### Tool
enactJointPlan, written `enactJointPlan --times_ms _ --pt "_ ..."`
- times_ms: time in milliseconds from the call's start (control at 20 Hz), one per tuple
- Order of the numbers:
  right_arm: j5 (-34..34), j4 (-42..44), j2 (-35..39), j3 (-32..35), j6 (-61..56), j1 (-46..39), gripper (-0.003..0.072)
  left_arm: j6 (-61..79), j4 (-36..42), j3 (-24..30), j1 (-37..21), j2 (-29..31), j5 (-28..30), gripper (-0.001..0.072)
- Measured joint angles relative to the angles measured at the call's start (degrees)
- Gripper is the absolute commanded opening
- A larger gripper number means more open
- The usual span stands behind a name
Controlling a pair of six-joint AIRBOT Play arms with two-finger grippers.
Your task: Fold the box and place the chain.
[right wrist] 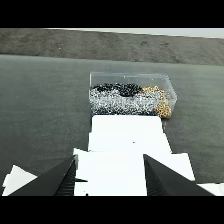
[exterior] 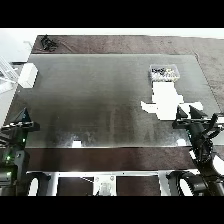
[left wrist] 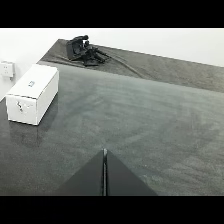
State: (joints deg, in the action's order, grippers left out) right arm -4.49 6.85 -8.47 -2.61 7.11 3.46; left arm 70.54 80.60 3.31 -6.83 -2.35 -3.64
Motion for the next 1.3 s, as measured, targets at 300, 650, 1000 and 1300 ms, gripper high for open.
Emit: enactJointPlan --times_ms 300,650,1000,1300 --pt "0.0 -0.13 0.0 -0.09 0.31 0.0 0.0492 0.0 0.02 0.0 0.0 0.0 0.0 0.0022" --pt "-1.38 -2.43 -9.05 -7.89 3.43 -6.32 0.045 0.02 0.02 0.0 0.0 0.0 -0.02 0.0022" --pt "25.14 -14.97 -40.98 -28.94 -14.51 -29.44 0.0535 0.0 0.02 0.0 0.0 0.0 0.0 0.0022" --pt "59.39 -42.16 -66.64 -54.23 -40.26 -47.23 0.0586 0.02 0.02 0.0 0.0 0.0 -0.02 0.0022"
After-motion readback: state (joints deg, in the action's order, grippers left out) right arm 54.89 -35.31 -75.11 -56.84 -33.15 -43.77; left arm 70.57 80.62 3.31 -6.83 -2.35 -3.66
